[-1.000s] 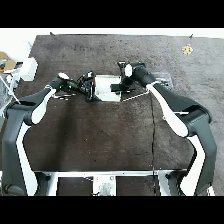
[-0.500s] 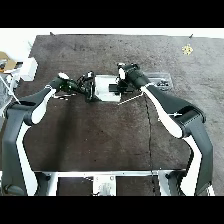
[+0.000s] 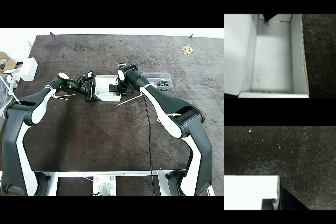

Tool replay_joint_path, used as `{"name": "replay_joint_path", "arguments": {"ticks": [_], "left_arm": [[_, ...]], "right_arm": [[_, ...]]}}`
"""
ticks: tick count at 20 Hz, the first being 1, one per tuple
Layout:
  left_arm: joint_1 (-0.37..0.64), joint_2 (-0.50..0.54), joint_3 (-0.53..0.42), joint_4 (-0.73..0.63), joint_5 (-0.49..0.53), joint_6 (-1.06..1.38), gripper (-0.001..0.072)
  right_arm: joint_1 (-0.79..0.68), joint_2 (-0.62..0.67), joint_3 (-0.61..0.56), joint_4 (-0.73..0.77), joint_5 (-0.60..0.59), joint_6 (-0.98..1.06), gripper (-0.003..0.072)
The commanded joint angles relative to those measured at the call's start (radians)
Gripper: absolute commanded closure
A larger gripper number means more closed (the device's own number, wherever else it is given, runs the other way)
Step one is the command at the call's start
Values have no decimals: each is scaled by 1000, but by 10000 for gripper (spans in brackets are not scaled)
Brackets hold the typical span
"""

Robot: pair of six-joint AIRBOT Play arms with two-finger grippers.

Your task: Fold the box and place the chain.

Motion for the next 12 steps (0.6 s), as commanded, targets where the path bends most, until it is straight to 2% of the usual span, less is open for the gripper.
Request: {"name": "replay_joint_path", "arguments": {"ticks": [1,2,3,4,5,12], "left_arm": [[0,0,1,0,-1,1,424],[0,0,1,0,-1,1,424],[0,0,1,0,-1,1,425],[0,0,1,0,-1,1,424],[1,0,1,0,-1,1,424],[0,0,1,0,-1,1,424]], "right_arm": [[-1,-2,0,-11,-1,18,685],[-1,-2,0,-11,-2,21,684],[-1,-1,0,-11,-3,20,629],[-1,0,1,-10,-2,19,385],[-1,3,2,-10,-2,11,312],[-2,52,3,16,35,-45,309]]}}
